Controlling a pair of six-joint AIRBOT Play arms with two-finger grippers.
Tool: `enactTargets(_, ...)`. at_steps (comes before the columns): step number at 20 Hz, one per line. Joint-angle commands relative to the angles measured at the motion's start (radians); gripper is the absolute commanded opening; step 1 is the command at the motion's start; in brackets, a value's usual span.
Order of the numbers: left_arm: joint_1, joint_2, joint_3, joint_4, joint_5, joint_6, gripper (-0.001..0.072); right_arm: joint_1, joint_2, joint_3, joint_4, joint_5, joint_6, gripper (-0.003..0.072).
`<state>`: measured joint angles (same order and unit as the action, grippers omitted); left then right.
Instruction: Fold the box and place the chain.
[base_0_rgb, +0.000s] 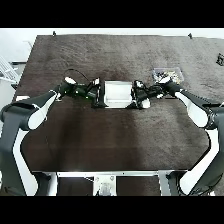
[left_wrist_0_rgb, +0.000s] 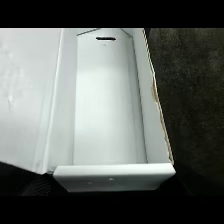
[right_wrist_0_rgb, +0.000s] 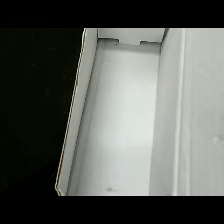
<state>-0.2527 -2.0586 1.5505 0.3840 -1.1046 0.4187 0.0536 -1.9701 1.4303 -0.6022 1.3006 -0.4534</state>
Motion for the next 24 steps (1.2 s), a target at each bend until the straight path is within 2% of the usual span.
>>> enactTargets(1, -0.006, -0.007, 0.001, -0.002, 0.02, 0.029, 0.0719, 0.001, 0.0, 0.0, -0.001, 0.002, 0.0, 0.0557)
enactTargets(10, -0.026, -0.007, 0.001, -0.026, 0.042, 0.035, 0.0715, 0.001, 0.0, 0.0, -0.001, 0.002, 0.0, 0.0557)
enactTargets(12, -0.026, -0.007, 0.001, -0.026, 0.039, 0.03, 0.0548, 0.001, 0.0, 0.0, -0.001, 0.002, 0.0, 0.0556)
enactTargets(14, -0.026, -0.007, 0.001, -0.025, 0.038, 0.022, 0.0525, 0.001, 0.0, 0.0, -0.001, 0.002, 0.0, 0.0557)
enactTargets(15, -0.026, -0.007, 0.0, -0.024, 0.037, 0.012, 0.0451, 0.001, 0.0, 0.0, -0.001, 0.002, 0.0, 0.0557)
enactTargets(16, -0.026, -0.007, 0.0, -0.019, 0.034, 0.001, 0.0419, 0.001, 0.0, 0.0, -0.001, 0.002, 0.0, 0.0557)
enactTargets(24, -0.025, -0.007, 0.0, -0.002, 0.025, 0.001, 0.0419, 0.001, 0.0, 0.0, -0.001, 0.002, 0.0, 0.0557)
